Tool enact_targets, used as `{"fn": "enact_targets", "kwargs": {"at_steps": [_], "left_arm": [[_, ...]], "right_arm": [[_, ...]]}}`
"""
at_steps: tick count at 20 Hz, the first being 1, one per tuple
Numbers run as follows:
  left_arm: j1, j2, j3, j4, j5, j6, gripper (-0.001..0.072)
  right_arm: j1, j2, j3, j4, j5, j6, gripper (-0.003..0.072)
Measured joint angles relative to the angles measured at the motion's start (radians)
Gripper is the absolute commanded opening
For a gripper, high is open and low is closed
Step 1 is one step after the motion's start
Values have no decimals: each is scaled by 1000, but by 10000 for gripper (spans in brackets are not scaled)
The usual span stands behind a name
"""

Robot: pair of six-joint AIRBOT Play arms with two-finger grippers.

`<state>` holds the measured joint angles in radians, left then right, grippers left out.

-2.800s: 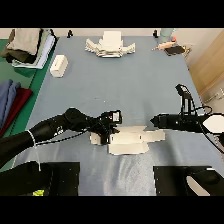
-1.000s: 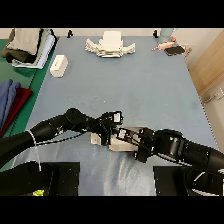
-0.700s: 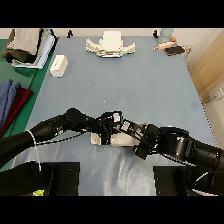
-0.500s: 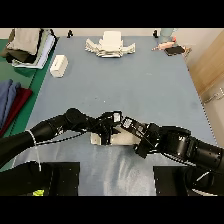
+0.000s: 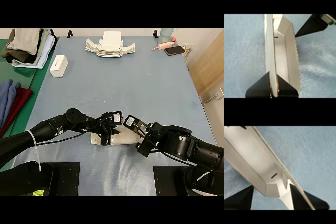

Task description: Fold the box.

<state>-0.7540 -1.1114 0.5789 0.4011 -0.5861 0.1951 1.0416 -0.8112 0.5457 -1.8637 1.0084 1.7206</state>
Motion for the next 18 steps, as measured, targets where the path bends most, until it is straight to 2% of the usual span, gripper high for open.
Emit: {"fn": "enact_targets", "kwargs": {"at_steps": [3, 5, 10, 14, 18], "left_arm": [[0, 0, 0, 0, 1, 0, 19], [0, 0, 0, -1, 1, 0, 18], [-1, 0, 0, -1, 1, 0, 18], [-1, 0, 0, -1, 1, 0, 19], [-1, 0, 0, -1, 1, 0, 18]], "right_arm": [[-44, 8, -9, 24, -29, -54, 718], [-105, 29, -30, 91, -79, -157, 718], [-357, 72, -79, 432, -146, -684, 718], [-570, 24, -89, 736, -114, -1143, 718], [-672, -63, -91, 890, -79, -1380, 717]]}}
